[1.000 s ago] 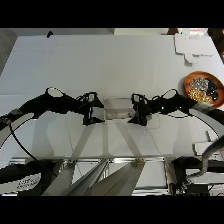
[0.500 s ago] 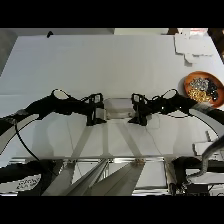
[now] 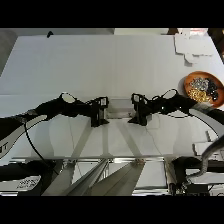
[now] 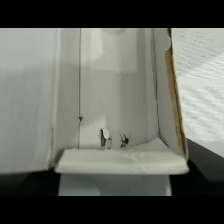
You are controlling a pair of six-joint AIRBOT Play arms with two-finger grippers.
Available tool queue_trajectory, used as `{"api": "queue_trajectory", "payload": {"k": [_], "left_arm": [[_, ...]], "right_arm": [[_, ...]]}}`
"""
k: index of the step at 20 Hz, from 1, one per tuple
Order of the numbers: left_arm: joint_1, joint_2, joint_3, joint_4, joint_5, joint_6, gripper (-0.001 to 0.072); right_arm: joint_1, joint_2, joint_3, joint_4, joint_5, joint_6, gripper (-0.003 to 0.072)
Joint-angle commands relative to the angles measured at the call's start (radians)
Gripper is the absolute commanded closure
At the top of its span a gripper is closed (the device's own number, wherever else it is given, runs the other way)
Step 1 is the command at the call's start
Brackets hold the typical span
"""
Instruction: Fold the box and place the chain.
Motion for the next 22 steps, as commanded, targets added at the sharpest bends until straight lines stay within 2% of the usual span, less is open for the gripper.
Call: {"api": "queue_trajectory", "payload": {"k": [1,2,3,22], "left_arm": [[-0.005,-0.005,-0.001,0.007,0.015,-0.005,0.036],[-0.005,-0.005,-0.001,0.006,0.015,-0.005,0.042],[-0.005,-0.005,-0.001,0.007,0.015,-0.005,0.0425],[-0.005,-0.004,-0.001,0.006,0.015,-0.005,0.0425]], "right_arm": [[0.0,0.001,0.001,-0.001,0.0,-0.006,0.0228],[0.0,0.001,0.001,-0.001,0.0,-0.005,0.0228],[0.0,0.001,0.001,-0.001,0.0,-0.006,0.0228],[0.0,0.001,0.001,-0.001,0.0,-0.006,0.0228]]}}
